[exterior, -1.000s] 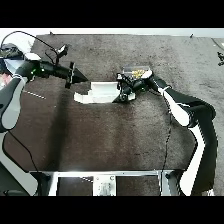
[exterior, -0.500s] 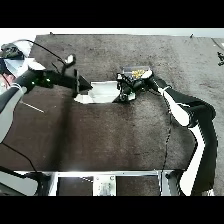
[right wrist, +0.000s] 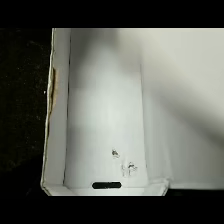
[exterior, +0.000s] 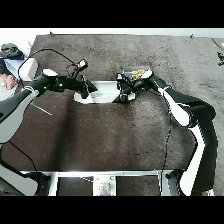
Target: Fold the box and place the chain.
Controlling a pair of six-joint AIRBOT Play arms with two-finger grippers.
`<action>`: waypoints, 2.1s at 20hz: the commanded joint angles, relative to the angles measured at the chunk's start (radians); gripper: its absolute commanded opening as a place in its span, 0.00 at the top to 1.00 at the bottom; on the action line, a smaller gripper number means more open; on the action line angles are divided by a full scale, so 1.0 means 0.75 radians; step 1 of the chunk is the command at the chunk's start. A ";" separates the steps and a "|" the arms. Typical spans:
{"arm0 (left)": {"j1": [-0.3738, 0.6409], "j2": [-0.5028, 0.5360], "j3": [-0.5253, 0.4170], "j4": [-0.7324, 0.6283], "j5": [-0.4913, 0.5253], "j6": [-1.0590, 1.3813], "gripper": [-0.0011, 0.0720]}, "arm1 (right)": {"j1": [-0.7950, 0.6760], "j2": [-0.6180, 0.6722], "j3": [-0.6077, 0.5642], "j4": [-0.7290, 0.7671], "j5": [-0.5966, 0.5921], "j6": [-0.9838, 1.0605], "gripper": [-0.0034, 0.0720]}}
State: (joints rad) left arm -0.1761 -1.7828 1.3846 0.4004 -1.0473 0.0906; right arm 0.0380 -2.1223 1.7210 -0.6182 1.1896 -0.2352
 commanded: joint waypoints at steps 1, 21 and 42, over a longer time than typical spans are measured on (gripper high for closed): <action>-0.005 -0.113 0.167 0.002 0.050 -0.091 0.97 | 0.002 -0.001 0.001 0.001 0.000 0.000 0.38; 0.002 -0.233 0.228 0.067 0.086 -0.030 0.97 | 0.002 -0.001 0.001 0.001 0.000 0.000 0.38; 0.035 -0.049 0.173 0.732 -0.141 -0.040 0.01 | 0.002 -0.001 0.001 0.001 0.000 0.000 0.38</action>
State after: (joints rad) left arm -0.1440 -1.7969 1.5230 0.9237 -1.1316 0.0628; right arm 0.0383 -2.1223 1.7210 -0.6178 1.1896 -0.2359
